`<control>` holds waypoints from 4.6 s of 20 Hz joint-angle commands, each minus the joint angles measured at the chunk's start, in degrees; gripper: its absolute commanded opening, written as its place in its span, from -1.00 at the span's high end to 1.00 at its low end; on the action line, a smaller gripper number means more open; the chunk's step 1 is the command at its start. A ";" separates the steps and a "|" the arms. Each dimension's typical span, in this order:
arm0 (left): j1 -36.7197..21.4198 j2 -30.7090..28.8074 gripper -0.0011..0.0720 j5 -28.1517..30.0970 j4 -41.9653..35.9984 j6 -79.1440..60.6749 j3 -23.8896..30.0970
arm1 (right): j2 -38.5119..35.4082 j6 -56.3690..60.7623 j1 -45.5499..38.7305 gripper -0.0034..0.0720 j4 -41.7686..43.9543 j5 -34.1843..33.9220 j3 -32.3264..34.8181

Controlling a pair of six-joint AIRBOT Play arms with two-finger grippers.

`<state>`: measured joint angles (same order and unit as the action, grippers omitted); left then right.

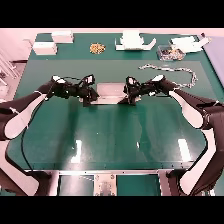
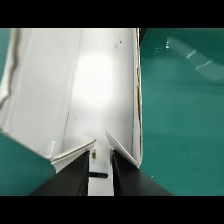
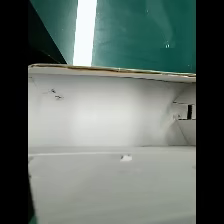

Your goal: Fold the box and place the chain.

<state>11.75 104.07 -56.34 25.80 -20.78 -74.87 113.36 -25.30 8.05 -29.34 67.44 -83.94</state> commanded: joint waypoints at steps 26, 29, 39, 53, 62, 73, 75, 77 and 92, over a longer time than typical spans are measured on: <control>-0.02 2.25 -1.00 -0.68 -6.80 0.81 0.00 | 0.02 0.02 0.02 -0.47 -0.09 0.15 -0.02; -0.02 2.23 -0.91 1.62 -6.80 0.07 0.00 | 0.02 0.02 0.02 -0.47 -0.09 0.15 -0.02; -0.22 1.81 0.18 3.30 -6.73 -4.92 0.00 | 0.02 0.02 0.02 -0.47 -0.09 0.15 -0.02; -10.86 -5.57 0.51 -4.72 -5.88 1.70 -0.11 | 0.02 0.02 0.02 -0.47 -0.09 0.15 -0.02; -18.18 -5.68 0.92 -10.25 3.06 32.17 -0.11 | 0.02 0.02 0.02 -0.47 -0.09 0.15 -0.02; -16.87 -5.40 0.92 -10.32 12.81 65.11 0.07 | 0.02 0.02 0.02 -0.47 -0.09 0.15 -0.02; -14.78 -4.31 0.92 -10.25 13.49 66.53 0.07 | 0.02 0.02 0.02 -0.47 -0.09 0.15 0.00; -12.44 -2.64 0.92 -9.66 14.62 67.91 0.07 | 0.02 0.02 0.02 -0.47 -0.09 0.15 -0.02; -6.08 -0.44 0.92 -7.34 8.52 61.66 -1.81 | 0.02 0.02 0.02 -0.47 -0.09 0.15 -0.02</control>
<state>5.19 103.68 -63.31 35.70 42.96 -75.64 113.38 -25.30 8.08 -29.43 67.57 -83.94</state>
